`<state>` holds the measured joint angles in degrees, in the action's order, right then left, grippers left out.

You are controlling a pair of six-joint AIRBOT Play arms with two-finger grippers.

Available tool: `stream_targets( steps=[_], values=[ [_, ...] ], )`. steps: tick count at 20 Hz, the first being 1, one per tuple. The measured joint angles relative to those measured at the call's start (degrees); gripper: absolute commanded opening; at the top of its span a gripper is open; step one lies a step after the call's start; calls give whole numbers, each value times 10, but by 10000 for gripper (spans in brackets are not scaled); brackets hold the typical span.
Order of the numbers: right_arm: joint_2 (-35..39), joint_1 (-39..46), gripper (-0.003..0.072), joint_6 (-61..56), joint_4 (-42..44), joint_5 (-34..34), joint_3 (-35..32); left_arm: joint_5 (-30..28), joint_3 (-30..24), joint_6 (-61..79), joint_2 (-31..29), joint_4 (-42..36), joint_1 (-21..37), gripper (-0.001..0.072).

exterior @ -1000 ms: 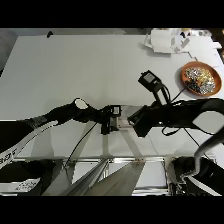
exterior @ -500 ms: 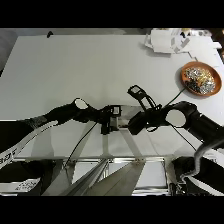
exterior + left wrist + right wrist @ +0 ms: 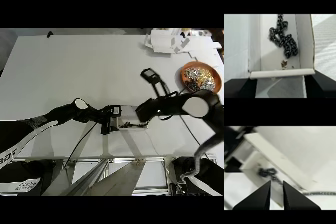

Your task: Fold the box and place the chain.

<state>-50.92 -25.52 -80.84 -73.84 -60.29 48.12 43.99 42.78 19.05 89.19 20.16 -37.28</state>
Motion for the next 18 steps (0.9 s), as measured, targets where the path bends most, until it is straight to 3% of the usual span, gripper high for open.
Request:
stream_targets(
  steps=[5, 8, 9, 18],
  values=[
    [-10, 149, 165, -23, -103, -51, 18, 0, 0, 0, 0, 0, 0, 141],
    [-50, 225, 300, -28, -126, -49, 21, 0, 0, 0, 0, 0, 0, 141],
    [-65, 241, 303, -30, -132, -48, 21, 0, 0, 0, 0, 0, 0, 141],
    [-209, 283, 346, -32, -124, 18, 21, 0, 0, 0, 0, 0, 0, 141]
  ],
)
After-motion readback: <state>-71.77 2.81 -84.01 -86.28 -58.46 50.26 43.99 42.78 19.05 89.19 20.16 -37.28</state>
